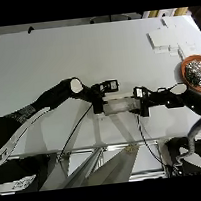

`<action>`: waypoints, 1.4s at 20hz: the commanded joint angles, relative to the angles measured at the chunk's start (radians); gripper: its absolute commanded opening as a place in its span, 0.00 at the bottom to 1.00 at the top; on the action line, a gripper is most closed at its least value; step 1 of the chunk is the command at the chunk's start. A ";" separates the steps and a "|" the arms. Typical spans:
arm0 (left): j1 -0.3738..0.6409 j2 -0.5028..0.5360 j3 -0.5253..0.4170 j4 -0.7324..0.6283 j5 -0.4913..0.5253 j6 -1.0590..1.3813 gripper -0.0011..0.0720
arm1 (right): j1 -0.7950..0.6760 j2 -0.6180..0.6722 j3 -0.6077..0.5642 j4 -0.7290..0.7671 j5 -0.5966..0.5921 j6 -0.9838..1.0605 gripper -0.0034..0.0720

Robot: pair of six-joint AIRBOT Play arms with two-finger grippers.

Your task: Fold the box and place the chain.

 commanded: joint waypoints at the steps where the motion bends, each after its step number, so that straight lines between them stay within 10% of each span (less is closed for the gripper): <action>1: -0.001 0.000 0.001 0.000 0.000 0.001 0.03 | -0.002 -0.054 0.005 0.005 0.032 -0.031 0.95; 12: -0.001 0.000 0.001 0.000 0.001 0.001 0.03 | -0.002 -0.109 0.005 0.038 0.034 -0.125 0.87; 18: -0.001 0.000 0.001 0.000 0.000 0.001 0.03 | -0.002 -0.122 0.005 0.037 0.012 -0.124 0.57; 28: -0.001 0.000 0.001 0.000 0.000 0.001 0.03 | -0.002 -0.122 0.005 0.033 0.015 -0.123 0.57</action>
